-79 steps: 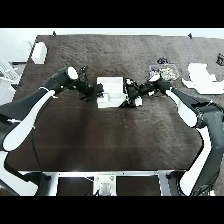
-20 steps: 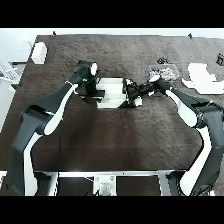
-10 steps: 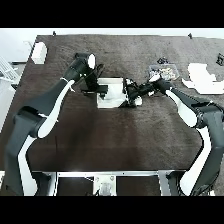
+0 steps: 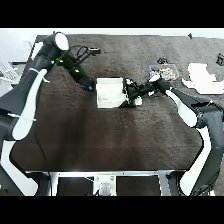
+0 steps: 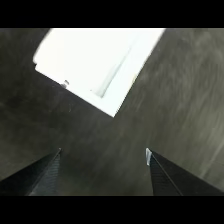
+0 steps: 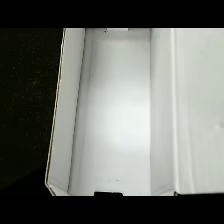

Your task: Fold the box and place the chain.

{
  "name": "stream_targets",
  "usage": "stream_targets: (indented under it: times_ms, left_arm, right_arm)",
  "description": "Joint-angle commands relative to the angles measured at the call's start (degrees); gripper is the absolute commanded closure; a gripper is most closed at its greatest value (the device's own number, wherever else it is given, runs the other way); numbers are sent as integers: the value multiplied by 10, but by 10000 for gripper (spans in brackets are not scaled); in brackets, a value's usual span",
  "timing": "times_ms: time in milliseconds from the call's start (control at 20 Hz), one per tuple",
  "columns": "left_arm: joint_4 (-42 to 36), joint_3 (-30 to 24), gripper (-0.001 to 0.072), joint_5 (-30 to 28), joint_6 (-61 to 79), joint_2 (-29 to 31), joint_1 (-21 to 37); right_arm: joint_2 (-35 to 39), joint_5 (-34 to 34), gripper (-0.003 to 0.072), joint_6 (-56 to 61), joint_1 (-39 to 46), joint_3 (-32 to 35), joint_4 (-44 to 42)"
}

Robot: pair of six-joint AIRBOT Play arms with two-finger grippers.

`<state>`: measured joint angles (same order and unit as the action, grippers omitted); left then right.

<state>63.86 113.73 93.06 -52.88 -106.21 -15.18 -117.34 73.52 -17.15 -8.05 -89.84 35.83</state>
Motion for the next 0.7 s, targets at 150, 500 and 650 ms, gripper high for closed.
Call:
stream_targets:
  times_ms: [150, 500, 650]
  left_arm:
    - [-156, -134, -11, -139, 384, 8, 56]
    - [-252, -292, -11, -287, 606, 7, 57]
    - [-280, -309, -11, -308, 636, 1, 57]
  right_arm:
    - [0, 0, 175, 0, 0, 0, 0]
    - [0, 0, 175, 0, 0, 0, 0]
    - [0, 0, 175, 0, -1, 0, 0]
